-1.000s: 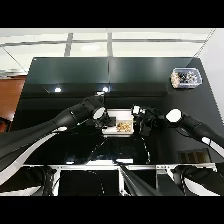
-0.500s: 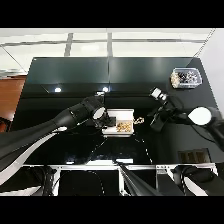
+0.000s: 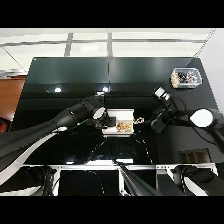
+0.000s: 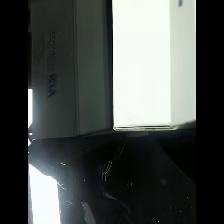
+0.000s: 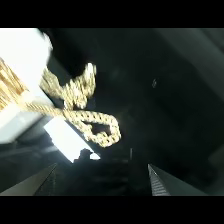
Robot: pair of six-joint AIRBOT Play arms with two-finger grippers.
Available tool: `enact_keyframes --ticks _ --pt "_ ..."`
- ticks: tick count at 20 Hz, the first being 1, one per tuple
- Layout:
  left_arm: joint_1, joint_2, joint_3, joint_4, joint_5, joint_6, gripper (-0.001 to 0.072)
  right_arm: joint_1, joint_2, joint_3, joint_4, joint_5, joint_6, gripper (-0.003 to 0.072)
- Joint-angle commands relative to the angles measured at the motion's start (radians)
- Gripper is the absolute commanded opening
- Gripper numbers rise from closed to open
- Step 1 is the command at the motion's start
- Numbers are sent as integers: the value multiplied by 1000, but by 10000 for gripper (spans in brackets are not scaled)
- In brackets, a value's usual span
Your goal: Fold the box and place the chain.
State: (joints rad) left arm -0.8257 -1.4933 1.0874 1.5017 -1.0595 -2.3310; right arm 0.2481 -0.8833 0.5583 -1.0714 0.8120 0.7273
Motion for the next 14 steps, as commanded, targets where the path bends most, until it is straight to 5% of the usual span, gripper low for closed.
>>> enact_keyframes --ticks 1,5,14 --pt "0 0 1 1 0 0 28 31 -108 -68 14 -134 -340 590" --pt "0 0 1 0 -1 0 28 42 -248 -33 280 -169 -765 591" --pt "0 0 1 0 1 0 28 32 -383 29 282 -213 -755 590"
